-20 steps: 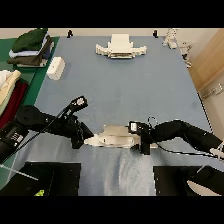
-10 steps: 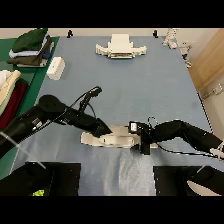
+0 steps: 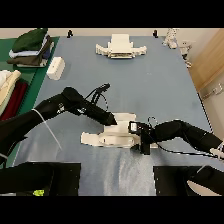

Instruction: Fold the box.

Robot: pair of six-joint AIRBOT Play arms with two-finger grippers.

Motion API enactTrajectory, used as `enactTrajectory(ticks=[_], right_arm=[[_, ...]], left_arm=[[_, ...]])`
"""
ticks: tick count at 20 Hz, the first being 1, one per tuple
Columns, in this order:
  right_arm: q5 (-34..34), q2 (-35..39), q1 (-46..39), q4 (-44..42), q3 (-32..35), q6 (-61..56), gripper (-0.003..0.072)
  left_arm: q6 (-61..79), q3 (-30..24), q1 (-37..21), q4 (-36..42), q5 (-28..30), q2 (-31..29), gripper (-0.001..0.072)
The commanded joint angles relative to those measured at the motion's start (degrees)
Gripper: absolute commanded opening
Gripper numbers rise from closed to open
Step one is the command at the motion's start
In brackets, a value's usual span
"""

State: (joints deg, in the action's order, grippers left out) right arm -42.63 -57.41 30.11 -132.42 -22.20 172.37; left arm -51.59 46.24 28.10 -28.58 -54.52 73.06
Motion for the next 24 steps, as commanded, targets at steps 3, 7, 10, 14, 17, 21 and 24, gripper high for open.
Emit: enactTrajectory(ticks=[3,7,10,14,17,21,24], right_arm=[[0.02,-0.02,0.00,-0.02,0.02,0.00,0.0541],[0.00,-0.02,0.00,-0.02,0.02,0.00,0.0541],[0.00,-0.02,0.00,-0.02,0.02,0.00,0.0541],[0.00,-0.02,0.00,-0.02,0.02,0.00,0.0541],[0.00,-0.02,0.00,-0.02,0.02,0.00,0.0541],[0.00,-0.02,0.00,-0.02,0.02,-0.02,0.0541],[0.00,-0.02,0.00,-0.02,0.02,-0.02,0.0541]], left_arm=[[-3.56,0.17,0.15,-2.91,-1.29,5.64,0.0016],[-3.56,0.11,0.15,-2.23,-1.51,6.93,0.0016],[-3.52,0.17,0.15,-1.38,-1.51,6.91,0.0016],[-3.37,0.17,0.15,-1.38,-1.57,6.86,0.0016],[0.31,0.55,0.04,-1.42,-1.38,3.91,0.0013],[2.95,0.44,-0.24,-6.10,-1.14,-8.41,0.0013],[3.02,-1.22,-0.17,-10.67,-1.73,-18.45,0.0012]])
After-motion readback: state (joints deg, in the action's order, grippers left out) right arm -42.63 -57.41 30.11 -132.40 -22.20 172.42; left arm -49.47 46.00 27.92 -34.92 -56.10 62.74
